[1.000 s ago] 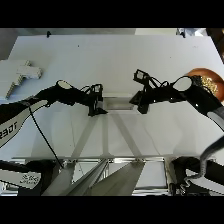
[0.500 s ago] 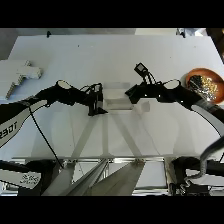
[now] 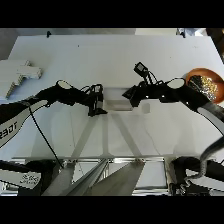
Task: Fold the box and place the chain.
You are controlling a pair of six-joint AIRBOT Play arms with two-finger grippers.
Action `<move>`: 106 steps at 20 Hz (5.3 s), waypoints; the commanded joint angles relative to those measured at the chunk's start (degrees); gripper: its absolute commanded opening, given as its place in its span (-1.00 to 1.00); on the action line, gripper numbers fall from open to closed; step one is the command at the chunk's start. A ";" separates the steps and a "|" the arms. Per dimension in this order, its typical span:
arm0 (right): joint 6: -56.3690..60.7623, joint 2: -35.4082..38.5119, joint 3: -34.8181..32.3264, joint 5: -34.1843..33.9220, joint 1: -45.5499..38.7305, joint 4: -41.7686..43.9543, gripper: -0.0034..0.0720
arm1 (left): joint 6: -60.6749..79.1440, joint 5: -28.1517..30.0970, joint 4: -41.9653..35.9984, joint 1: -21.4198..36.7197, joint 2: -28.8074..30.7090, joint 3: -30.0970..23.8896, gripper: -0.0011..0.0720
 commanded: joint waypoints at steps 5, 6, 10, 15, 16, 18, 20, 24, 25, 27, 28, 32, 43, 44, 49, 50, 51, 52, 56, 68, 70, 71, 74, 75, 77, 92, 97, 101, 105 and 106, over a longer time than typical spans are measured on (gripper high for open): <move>5.84 9.11 0.04 6.03 0.00 -26.82 -0.34 | -0.20 0.00 -0.17 0.04 0.04 0.02 0.11; 7.52 9.07 0.02 6.29 0.04 -32.02 -0.07 | -0.20 0.02 -0.17 0.07 0.04 0.02 0.11; 3.89 7.56 0.02 6.08 0.04 -38.75 0.26 | -0.20 -0.09 -0.17 0.04 0.04 0.02 0.11; -4.61 -0.76 0.02 4.70 0.04 -37.86 0.26 | -0.20 -0.11 -0.17 0.04 0.04 0.02 0.11; -5.51 -2.19 0.02 4.00 0.04 -36.63 0.26 | -0.17 -0.11 -0.17 0.04 0.04 0.00 0.11; -9.57 -4.59 0.02 3.58 0.07 -31.28 0.25 | -0.20 -0.11 -0.17 0.04 0.04 0.02 0.11; -13.79 -5.57 0.04 2.95 0.81 -27.36 0.24 | -0.20 -0.11 -0.17 0.04 0.04 0.02 0.11; -16.72 -5.75 0.02 0.48 3.06 -25.31 0.12 | -0.20 -0.11 -0.17 0.04 0.04 0.02 0.11; -16.70 -5.75 0.04 0.74 3.43 -25.57 0.08 | -0.20 -0.11 -0.17 0.04 0.04 0.02 0.11; -16.68 -5.75 0.04 0.98 3.78 -25.92 0.08 | -0.20 -0.11 -0.17 0.04 0.04 0.02 0.11; -16.65 -5.75 0.04 1.09 3.80 -26.03 0.08 | -0.20 -0.11 -0.17 0.04 0.04 0.02 0.11; -16.52 -5.75 0.04 1.62 3.80 -26.03 -0.20 | -0.20 -0.11 -0.17 0.04 0.04 0.02 0.11; -5.66 -5.75 0.02 3.93 3.78 -33.55 0.24 | -0.20 -0.11 -0.15 0.04 0.04 0.00 0.11; -5.35 -5.75 0.02 4.98 3.78 -33.48 0.24 | -0.20 -0.11 -0.17 0.04 0.04 0.02 0.11; -3.69 -5.75 0.02 5.92 3.78 -31.08 0.05 | -0.20 -0.11 -0.17 0.04 0.04 0.02 0.11; -3.72 -5.75 0.02 5.88 3.80 -30.10 -0.12 | -0.20 -0.11 -0.17 0.04 0.04 0.00 0.11; -3.74 -5.75 0.02 5.81 3.80 -28.87 -0.19 | -0.20 -0.11 -0.17 0.04 0.04 0.02 0.11; -3.74 -5.75 0.02 5.42 3.78 -28.02 -0.20 | -0.20 -0.11 -0.17 0.04 0.04 0.02 0.11; -3.98 -5.75 0.02 4.98 3.80 -27.23 -0.42 | -0.20 -0.11 -0.17 0.04 0.04 0.02 0.11; -4.02 -5.75 0.02 -1.64 3.80 -20.33 0.00 | -0.20 -0.11 -0.17 0.04 0.04 0.02 0.11; -4.17 -5.75 0.02 -1.62 3.80 -19.96 0.19 | -0.20 -0.11 -0.17 0.04 0.04 0.02 0.11; -4.15 -5.75 0.02 -1.60 3.80 -19.96 0.19 | -0.20 -0.11 -0.17 0.04 0.04 0.00 0.11; -4.11 -5.75 0.02 -1.60 3.80 -19.96 0.14 | -0.20 -0.11 -0.17 0.04 0.04 0.02 0.11; -4.02 -5.75 0.02 -1.33 3.80 -19.98 -0.09 | -0.20 -0.11 -0.17 0.04 0.04 0.02 0.11; -3.91 -5.73 0.04 0.83 3.80 -20.00 -0.87 | -0.20 -0.11 -0.17 0.04 0.04 0.02 0.11; 34.29 13.53 -0.07 6.08 -5.97 -36.85 -0.87 | -0.20 -0.11 -0.17 0.04 0.04 0.02 0.11; 48.11 11.32 -3.65 6.36 -12.39 -43.52 -0.87 | -0.20 -0.11 -0.17 0.04 0.04 0.00 0.11; 48.54 5.62 -6.23 6.62 -12.46 -41.00 -0.88 | -0.20 -0.11 -0.17 0.04 0.04 0.02 0.11; 46.90 -1.25 -6.27 7.06 -12.15 -32.44 -0.88 | -0.20 -0.11 -0.17 0.04 0.04 0.02 0.11; 45.09 -2.19 -6.27 7.37 -11.58 -30.16 -0.88 | -0.20 -0.11 -0.17 0.04 0.04 0.02 0.11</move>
